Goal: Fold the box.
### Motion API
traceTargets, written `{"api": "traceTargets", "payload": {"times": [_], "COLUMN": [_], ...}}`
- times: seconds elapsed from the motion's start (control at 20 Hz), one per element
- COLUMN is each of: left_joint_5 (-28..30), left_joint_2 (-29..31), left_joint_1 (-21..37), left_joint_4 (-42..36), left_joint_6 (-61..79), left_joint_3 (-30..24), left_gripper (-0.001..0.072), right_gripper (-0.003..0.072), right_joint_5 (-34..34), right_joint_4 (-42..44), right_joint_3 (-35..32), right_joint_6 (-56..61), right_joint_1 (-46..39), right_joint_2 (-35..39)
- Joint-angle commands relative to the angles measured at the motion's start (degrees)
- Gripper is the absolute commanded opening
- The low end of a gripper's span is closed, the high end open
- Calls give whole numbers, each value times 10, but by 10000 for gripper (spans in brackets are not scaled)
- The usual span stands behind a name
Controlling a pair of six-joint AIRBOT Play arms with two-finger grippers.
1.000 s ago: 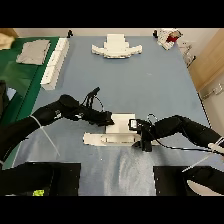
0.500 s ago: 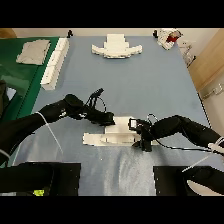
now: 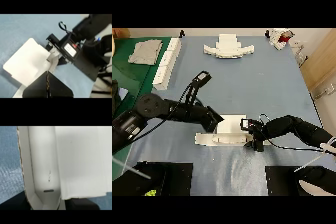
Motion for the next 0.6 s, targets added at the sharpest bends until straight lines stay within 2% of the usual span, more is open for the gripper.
{"api": "traceTargets", "payload": {"times": [0.0,0.15,0.2,0.25,0.3,0.55], "left_joint_5": [-5,-3,-3,2,16,31], "left_joint_2": [85,109,108,108,108,106], "left_joint_1": [-62,-92,-85,-71,-56,-7], "left_joint_4": [102,177,192,194,191,177], "left_joint_6": [3,17,36,70,103,236], "left_joint_3": [-35,-79,-94,-107,-121,-169], "left_gripper": [11,14,50,403,699,696], "right_gripper": [451,451,451,451,451,451], "right_joint_5": [0,0,0,0,0,0], "right_joint_4": [0,0,0,0,0,0], "right_joint_3": [0,0,0,0,0,0], "right_joint_6": [1,1,1,1,1,1], "right_joint_1": [0,0,0,0,0,0], "right_joint_2": [1,1,1,1,1,1]}}
